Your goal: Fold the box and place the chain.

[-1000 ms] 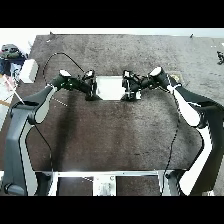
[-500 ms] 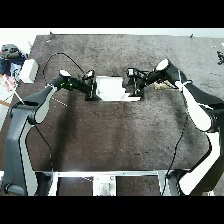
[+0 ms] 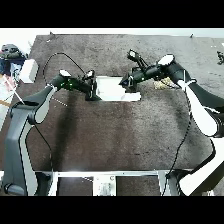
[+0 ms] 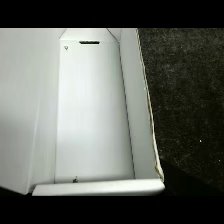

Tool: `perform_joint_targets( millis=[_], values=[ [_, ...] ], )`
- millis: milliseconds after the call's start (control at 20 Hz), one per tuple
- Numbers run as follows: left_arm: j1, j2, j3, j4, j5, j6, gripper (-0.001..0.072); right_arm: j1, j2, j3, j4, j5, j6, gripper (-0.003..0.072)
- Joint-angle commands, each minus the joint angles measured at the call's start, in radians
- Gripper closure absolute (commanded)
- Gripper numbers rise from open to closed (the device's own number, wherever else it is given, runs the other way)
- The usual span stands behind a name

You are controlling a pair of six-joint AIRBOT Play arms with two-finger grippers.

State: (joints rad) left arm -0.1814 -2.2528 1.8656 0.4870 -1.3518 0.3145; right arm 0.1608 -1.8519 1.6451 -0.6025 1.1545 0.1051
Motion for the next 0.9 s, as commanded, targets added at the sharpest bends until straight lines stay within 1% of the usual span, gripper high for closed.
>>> perform_joint_targets(
  millis=[0, 150, 350, 500, 850],
  values=[
    [0.000, 0.000, 0.000, 0.000, 0.002, 0.000, 0.0184, 0.034, -0.029, -0.008, 0.079, -0.127, 0.023, 0.0677],
    [0.000, 0.000, 0.000, 0.000, 0.001, 0.000, 0.0185, 0.034, -0.068, -0.009, 0.090, -0.201, 0.023, 0.0678],
    [0.000, 0.000, 0.000, 0.000, 0.001, 0.000, 0.0184, 0.033, -0.071, -0.010, 0.091, -0.312, 0.023, 0.0677],
    [0.000, 0.000, 0.000, 0.000, 0.001, -0.001, 0.0184, 0.032, -0.079, -0.013, 0.068, -0.367, 0.024, 0.0677],
    [0.000, -0.001, 0.000, 0.000, 0.001, -0.001, 0.0184, 0.031, -0.154, -0.013, 0.042, -0.368, 0.023, 0.0677]
  ],
)
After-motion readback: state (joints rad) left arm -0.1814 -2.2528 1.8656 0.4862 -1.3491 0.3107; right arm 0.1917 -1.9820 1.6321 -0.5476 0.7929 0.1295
